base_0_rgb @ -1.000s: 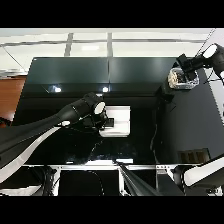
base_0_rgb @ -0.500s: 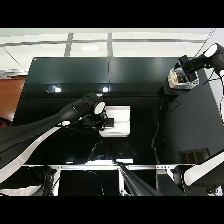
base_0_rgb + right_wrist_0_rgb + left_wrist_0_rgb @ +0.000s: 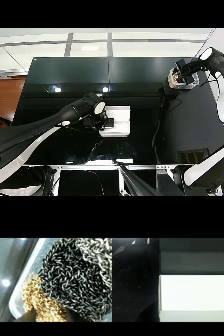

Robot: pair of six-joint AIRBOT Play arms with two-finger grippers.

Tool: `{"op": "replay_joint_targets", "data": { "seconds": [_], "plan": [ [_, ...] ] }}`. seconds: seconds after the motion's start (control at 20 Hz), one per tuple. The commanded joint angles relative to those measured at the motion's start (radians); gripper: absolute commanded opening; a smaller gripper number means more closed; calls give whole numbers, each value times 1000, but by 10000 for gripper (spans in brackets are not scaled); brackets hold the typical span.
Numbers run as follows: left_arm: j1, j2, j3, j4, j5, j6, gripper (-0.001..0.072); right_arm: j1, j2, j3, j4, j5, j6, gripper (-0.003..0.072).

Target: Fold the box and place the chain.

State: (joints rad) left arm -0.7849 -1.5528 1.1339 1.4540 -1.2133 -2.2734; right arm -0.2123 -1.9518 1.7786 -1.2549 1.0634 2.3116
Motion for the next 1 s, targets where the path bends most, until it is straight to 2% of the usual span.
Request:
{"op": "replay_joint_targets", "data": {
  "seconds": [0.0, 0.1, 0.4, 0.7, 0.95],
  "plan": [
    [0, 0, 0, 0, 0, 0, 29, 1, -3, 1, 16, 3, -69, 101],
    [0, 0, 0, 0, 0, 0, 29, 0, 13, 2, 31, 20, -158, 25],
    [0, 0, 0, 0, 0, 1, 30, -26, 186, 2, 24, 63, -363, 25],
    [0, 0, 0, 0, 0, 0, 29, -31, 453, 2, 24, 71, -572, 25],
    [0, 0, 0, 0, -3, 3, 29, -28, 694, 2, 80, 43, -633, 24]
  ]
}}
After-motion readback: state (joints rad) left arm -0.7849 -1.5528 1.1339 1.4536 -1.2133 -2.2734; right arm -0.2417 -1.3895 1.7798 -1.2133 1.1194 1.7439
